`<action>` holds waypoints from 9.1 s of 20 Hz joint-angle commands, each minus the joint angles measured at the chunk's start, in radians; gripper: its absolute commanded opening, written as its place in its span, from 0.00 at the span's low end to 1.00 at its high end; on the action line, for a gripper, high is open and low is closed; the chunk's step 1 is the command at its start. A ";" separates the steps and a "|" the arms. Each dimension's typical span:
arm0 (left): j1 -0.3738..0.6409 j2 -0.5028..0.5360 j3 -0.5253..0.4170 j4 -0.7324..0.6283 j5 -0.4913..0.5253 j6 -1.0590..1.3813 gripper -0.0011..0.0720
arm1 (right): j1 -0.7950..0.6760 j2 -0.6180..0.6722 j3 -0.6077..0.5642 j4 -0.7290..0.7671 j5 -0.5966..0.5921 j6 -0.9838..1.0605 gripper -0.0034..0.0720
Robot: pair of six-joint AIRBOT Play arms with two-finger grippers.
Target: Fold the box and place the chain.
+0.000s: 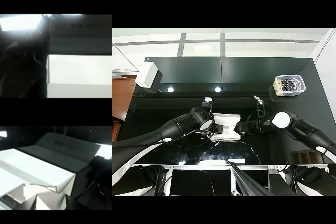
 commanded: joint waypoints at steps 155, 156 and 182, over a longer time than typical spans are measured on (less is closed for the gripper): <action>0.000 0.000 0.000 -0.010 0.024 0.000 0.06 | -0.185 0.153 0.388 -1.160 0.299 0.255 0.99; 0.000 0.000 0.000 -0.010 0.023 0.000 0.06 | -0.269 0.122 0.370 -1.124 0.239 0.254 1.00; 0.000 0.000 0.000 -0.006 0.002 -0.001 0.06 | -0.697 -0.655 0.798 -0.644 0.077 0.000 0.68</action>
